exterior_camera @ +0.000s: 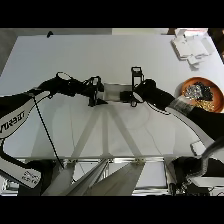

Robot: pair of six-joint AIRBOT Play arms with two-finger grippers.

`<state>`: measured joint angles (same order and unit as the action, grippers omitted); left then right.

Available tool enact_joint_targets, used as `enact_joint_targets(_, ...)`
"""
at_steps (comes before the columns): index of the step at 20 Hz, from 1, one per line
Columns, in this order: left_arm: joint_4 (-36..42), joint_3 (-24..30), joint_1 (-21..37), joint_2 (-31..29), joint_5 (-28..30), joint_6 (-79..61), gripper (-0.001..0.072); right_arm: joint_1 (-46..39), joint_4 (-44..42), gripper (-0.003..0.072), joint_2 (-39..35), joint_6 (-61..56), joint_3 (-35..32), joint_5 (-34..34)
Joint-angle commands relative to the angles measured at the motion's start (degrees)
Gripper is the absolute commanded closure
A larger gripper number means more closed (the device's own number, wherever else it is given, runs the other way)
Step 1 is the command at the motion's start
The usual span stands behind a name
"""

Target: Fold the box and place the chain.

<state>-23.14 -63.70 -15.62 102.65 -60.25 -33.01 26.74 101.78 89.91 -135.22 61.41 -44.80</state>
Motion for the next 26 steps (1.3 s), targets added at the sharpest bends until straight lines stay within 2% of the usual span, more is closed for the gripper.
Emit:
enact_joint_targets(1,0.0,0.0,0.0,0.0,0.0,0.0,0.0332,0.8,0.0,0.0232,1.1,0.0,0.2,-0.6)
enact_joint_targets(3,0.0,0.0,0.0,0.0,0.0,0.0,0.0332,0.8,0.6,0.0354,1.2,0.0,0.5,-0.9)
enact_joint_targets(5,0.0,0.0,0.0,0.0,0.0,0.0,0.0332,0.8,1.6,0.0375,1.2,-2.5,0.5,-0.7)
enact_joint_targets(6,0.0,0.0,0.0,0.0,0.0,0.0,0.0332,0.8,1.9,0.0422,1.2,-5.2,0.5,-0.8)
enact_joint_targets(9,0.0,0.0,0.0,0.0,0.0,0.0,0.0332,0.8,1.8,0.0653,1.2,-9.0,0.6,-1.8)
enact_joint_targets(10,0.0,0.0,0.0,0.0,0.0,0.0,0.0332,0.8,1.9,0.0675,1.2,-9.2,0.7,-2.5)
enact_joint_targets(12,0.0,0.0,0.0,0.0,0.0,0.0,0.0332,0.8,2.3,0.0675,1.2,-9.4,1.1,-3.6)
enact_joint_targets(13,0.0,0.0,0.0,0.0,0.0,0.0,0.0332,0.8,2.6,0.0662,1.2,-9.4,1.4,-3.5)
enact_joint_targets(14,0.0,0.0,0.0,0.0,0.0,0.0,0.0332,0.8,2.6,0.0523,1.2,-9.4,1.9,-3.5)
enact_joint_targets(15,0.0,0.0,0.0,0.0,0.0,0.0,0.0332,0.8,2.6,0.0302,1.1,-9.4,2.6,-3.7)
enact_joint_targets(16,0.0,0.0,0.0,0.0,0.0,0.0,0.0332,0.8,2.6,0.0201,1.0,-9.4,3.2,-3.8)
enact_joint_targets(20,0.0,0.0,0.0,0.0,0.0,0.0,0.0332,0.8,2.5,0.0206,-0.6,-9.4,4.7,-5.5)
enact_joint_targets(26,0.0,0.0,0.0,0.0,0.0,0.0,0.0332,-2.0,0.7,0.0207,-6.4,-3.8,4.7,-19.3)
